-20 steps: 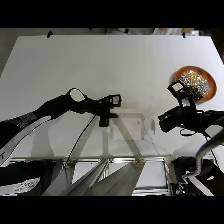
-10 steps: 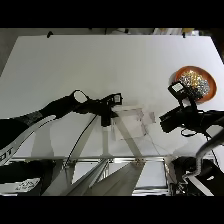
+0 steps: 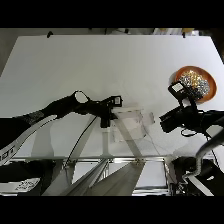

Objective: Fold the box and place the chain.

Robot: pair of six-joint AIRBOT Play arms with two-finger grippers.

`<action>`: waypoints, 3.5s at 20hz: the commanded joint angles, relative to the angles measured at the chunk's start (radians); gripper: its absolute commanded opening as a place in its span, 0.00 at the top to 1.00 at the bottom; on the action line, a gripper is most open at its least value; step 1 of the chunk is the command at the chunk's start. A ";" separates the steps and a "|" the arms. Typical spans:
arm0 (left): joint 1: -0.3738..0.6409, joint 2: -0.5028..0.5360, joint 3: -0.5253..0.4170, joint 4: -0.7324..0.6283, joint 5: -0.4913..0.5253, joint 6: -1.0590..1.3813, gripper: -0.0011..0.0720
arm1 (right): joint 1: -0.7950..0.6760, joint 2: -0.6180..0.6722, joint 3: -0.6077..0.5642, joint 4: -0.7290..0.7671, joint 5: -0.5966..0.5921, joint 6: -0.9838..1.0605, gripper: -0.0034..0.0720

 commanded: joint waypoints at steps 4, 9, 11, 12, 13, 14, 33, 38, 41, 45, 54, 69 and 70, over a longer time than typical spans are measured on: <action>-0.001 -0.020 0.000 -0.008 -0.019 0.046 0.98 | 0.001 0.001 0.000 0.000 0.000 0.000 0.51; -0.001 -0.023 0.000 -0.007 -0.022 0.047 0.98 | 0.001 0.001 0.000 0.000 0.000 0.000 0.51; 0.000 -0.023 0.000 -0.007 -0.021 0.048 0.98 | 0.001 0.001 0.000 0.002 0.001 0.000 0.51; -0.001 -0.023 0.000 -0.007 -0.021 0.048 0.98 | 0.001 0.001 0.000 0.005 0.001 0.000 0.51; -0.001 -0.023 0.000 -0.007 -0.021 0.048 0.98 | 0.001 0.001 0.000 0.013 0.001 -0.001 0.51; -0.001 -0.023 0.000 -0.007 -0.021 0.047 0.97 | 0.001 0.001 0.000 0.017 0.002 -0.016 0.51; -0.002 -0.023 0.000 -0.008 -0.048 0.044 0.97 | 0.001 0.001 0.000 0.180 -0.017 -0.182 0.51; -0.002 -0.021 0.000 -0.007 -0.048 0.017 0.98 | 0.001 0.001 0.000 0.180 -0.007 -0.228 0.51; -0.002 -0.021 0.000 0.000 -0.048 0.018 0.98 | 0.001 0.001 0.000 0.180 -0.007 -0.228 0.51; -0.002 -0.021 0.000 0.000 -0.031 0.029 0.98 | 0.001 0.001 0.000 0.180 -0.003 -0.228 0.51; -0.002 -0.021 0.000 -0.004 0.012 0.028 0.97 | 0.001 0.001 0.000 0.182 0.045 -0.306 0.51; -0.002 -0.021 0.000 -0.004 0.012 0.028 0.97 | 0.001 0.001 -0.008 0.299 0.098 -0.490 0.51; -0.002 -0.021 0.000 -0.004 0.012 0.028 0.97 | 0.001 0.001 -0.008 0.299 0.109 -0.522 0.51</action>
